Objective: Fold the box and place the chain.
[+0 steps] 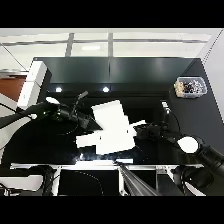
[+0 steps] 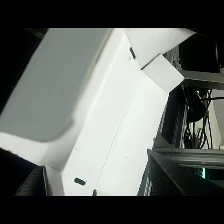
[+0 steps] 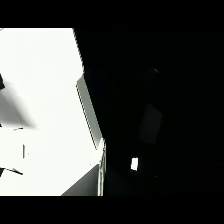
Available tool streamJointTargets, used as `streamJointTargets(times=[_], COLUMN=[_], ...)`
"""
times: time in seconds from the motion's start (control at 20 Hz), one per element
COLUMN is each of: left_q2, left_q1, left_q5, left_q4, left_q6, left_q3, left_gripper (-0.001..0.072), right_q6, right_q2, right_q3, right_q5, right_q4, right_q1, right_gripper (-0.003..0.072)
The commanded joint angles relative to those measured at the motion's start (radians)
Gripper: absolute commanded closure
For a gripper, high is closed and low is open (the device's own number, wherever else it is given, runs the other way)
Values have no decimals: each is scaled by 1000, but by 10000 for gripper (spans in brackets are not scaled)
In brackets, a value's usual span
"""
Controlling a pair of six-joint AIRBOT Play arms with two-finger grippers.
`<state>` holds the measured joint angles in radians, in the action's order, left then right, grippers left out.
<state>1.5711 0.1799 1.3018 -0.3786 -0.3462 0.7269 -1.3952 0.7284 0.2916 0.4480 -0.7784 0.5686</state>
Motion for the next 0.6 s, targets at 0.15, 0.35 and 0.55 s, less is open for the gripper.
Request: streamJointTargets(times=[0.15,0.35,0.55], left_q2=[8,8,7], left_q1=[-2,-2,-1], left_q5=[28,26,27], left_q4=[-6,-6,-7], left_q6=[53,57,95], left_q3=[8,37,83], left_gripper=[427,648,681], right_q6=[-1,-1,-4], right_q2=[0,-1,-2], right_q3=[-1,-1,48], right_q5=[4,72,239], right_q4=[-1,-11,-130], right_q1=[1,1,-82], right_gripper=[644,633,-16])
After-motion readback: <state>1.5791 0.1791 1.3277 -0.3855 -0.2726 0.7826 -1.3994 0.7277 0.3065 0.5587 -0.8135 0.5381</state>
